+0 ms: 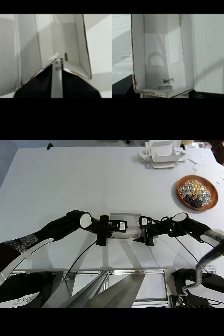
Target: Fold the box and place the chain.
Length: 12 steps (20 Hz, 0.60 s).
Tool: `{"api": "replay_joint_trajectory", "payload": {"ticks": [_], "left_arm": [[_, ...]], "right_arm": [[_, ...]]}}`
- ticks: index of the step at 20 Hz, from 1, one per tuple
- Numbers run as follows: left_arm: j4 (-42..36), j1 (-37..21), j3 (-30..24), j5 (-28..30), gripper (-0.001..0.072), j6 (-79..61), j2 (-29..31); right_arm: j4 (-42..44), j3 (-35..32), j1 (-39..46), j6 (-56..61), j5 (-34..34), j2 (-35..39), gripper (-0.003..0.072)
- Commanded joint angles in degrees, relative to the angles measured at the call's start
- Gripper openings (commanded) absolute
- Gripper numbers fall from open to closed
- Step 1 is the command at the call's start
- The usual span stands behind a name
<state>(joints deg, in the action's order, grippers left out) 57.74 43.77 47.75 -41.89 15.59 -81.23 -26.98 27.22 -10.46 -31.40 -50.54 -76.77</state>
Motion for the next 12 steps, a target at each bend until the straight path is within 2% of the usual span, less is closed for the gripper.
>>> {"api": "replay_joint_trajectory", "payload": {"ticks": [1, 2, 4, 6, 9, 10, 12], "left_arm": [[-1.20, 0.72, 0.00, 1.64, 0.0283, 0.00, -0.13], [-1.64, 0.74, 0.00, 1.62, 0.0301, 0.02, -0.13], [-1.68, 0.92, 0.00, 1.57, 0.0393, 0.00, -0.13], [-1.86, 0.98, 0.00, 1.36, 0.0412, 0.00, -0.13], [-1.86, 0.96, 0.00, 0.94, 0.0598, 0.02, -0.13], [-1.86, 0.96, 0.00, 0.50, 0.0630, 0.07, -0.11], [-1.75, 0.74, 0.00, -1.49, 0.0610, 0.28, 0.20]], "right_arm": [[0.02, 0.04, 0.00, 0.02, -0.02, 0.04, 0.0400], [0.02, 0.04, 0.00, 0.02, -0.02, 0.04, 0.0400], [0.02, 0.04, 0.00, 0.02, -0.02, 0.04, 0.0400], [0.02, 0.04, 0.00, 0.02, -0.02, 0.04, 0.0400], [0.02, 0.04, 0.00, 0.02, -0.02, 0.04, 0.0400], [0.02, 0.04, 0.00, 0.02, 0.00, 0.04, 0.0400], [0.02, 0.04, 0.00, 0.02, 0.00, 0.04, 0.0400]]}}
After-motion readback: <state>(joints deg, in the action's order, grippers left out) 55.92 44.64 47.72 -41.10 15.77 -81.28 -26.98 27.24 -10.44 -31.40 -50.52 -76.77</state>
